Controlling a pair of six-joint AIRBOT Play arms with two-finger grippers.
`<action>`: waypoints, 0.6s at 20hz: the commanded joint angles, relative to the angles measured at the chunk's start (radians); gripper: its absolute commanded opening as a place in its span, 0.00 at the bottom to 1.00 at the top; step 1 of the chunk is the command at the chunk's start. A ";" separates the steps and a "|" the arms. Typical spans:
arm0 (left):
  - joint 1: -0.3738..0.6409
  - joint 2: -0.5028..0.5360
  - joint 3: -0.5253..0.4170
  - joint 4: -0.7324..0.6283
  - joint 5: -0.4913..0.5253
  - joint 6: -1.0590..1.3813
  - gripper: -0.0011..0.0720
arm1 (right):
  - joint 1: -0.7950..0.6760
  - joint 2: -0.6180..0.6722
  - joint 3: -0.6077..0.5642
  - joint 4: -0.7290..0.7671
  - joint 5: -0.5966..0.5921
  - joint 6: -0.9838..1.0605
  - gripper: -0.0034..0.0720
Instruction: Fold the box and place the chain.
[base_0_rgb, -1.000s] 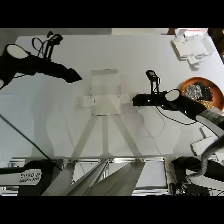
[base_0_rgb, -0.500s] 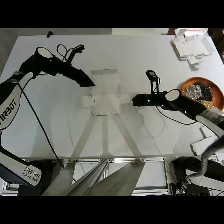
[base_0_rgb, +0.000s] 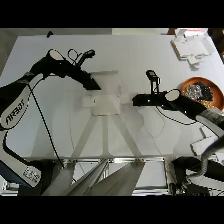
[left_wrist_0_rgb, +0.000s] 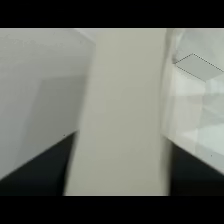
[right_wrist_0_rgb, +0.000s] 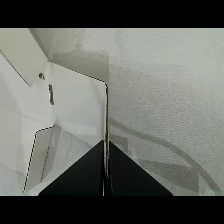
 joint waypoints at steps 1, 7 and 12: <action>-0.006 -0.002 0.001 0.009 -0.004 0.023 0.50 | 0.001 0.000 0.000 0.000 0.000 0.000 0.06; -0.006 -0.002 0.001 0.025 -0.008 0.102 0.03 | 0.001 0.000 0.000 0.000 0.000 0.000 0.06; -0.006 -0.001 0.001 0.025 -0.007 0.122 0.03 | 0.001 0.000 0.000 0.000 0.000 0.000 0.06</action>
